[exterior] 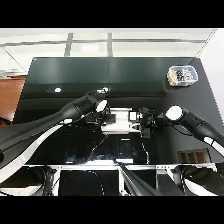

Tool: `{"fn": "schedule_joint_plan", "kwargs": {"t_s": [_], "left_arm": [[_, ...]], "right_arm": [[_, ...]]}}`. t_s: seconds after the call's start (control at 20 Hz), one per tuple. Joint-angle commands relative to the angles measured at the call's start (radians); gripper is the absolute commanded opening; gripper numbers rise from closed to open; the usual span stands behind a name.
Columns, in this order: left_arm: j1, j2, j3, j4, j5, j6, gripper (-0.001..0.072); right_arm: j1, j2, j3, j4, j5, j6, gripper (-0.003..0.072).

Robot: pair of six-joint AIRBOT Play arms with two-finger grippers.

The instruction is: Fold the box and place the chain.

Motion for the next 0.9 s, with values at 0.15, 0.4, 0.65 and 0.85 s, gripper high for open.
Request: {"fn": "schedule_joint_plan", "kwargs": {"t_s": [0.15,0.4,0.65,0.85], "left_arm": [[0.001,0.0,0.0,0.0,0.002,0.0,0.0028],[0.001,0.0,0.0,0.0,0.002,0.0,0.0028],[0.001,0.0,0.0,0.0,0.002,0.0,0.0028],[0.001,0.0,0.0,0.0,0.002,0.0,0.0027]], "right_arm": [[0.0,-0.063,0.0,0.214,-0.009,0.005,0.0191],[0.0,-0.071,0.0,0.212,-0.015,0.046,0.0372],[-0.001,-0.07,0.0,0.206,-0.025,0.139,0.0264],[-0.07,-0.005,0.053,0.014,0.126,0.653,0.0019]]}}
